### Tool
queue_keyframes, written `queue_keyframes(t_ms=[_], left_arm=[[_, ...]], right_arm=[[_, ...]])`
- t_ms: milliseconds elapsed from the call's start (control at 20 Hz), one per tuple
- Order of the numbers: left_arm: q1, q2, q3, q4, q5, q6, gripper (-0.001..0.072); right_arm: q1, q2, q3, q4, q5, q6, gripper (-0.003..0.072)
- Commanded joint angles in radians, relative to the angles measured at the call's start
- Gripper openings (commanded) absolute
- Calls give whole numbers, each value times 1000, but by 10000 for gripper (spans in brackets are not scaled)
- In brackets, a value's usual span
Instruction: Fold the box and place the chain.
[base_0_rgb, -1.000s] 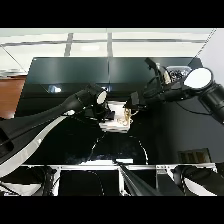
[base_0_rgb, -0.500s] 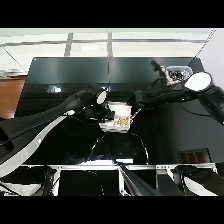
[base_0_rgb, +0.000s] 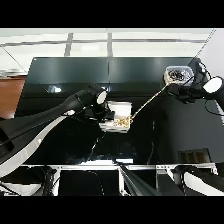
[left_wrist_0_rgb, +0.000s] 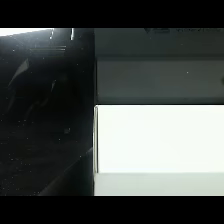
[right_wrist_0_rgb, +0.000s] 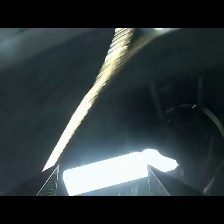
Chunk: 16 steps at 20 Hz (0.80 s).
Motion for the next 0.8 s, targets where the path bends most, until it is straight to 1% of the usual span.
queue_keyframes(t_ms=[0,200,300,350,400,450,500,600,700,750], left_arm=[[1,0,1,0,-1,0,31],[1,0,1,0,-2,0,31],[1,0,1,0,-2,0,30],[1,0,1,0,-2,0,31],[1,0,1,0,-2,0,31],[1,0,1,0,-2,0,31],[1,0,1,0,-2,0,31],[1,0,1,0,-2,0,31],[1,0,1,0,-2,0,31],[1,0,1,0,-2,0,31]], right_arm=[[-33,-154,47,-26,-172,82,642],[-34,-375,257,87,-98,82,632],[-34,-446,325,152,-72,80,631],[-34,-461,341,159,-66,80,461],[-34,-462,345,157,-64,80,241],[-34,-457,345,157,-50,69,43],[-34,-448,348,156,-18,33,13],[-34,-406,356,156,76,-62,13],[-32,-307,356,156,193,-163,13],[-28,-237,356,153,254,-206,13]])
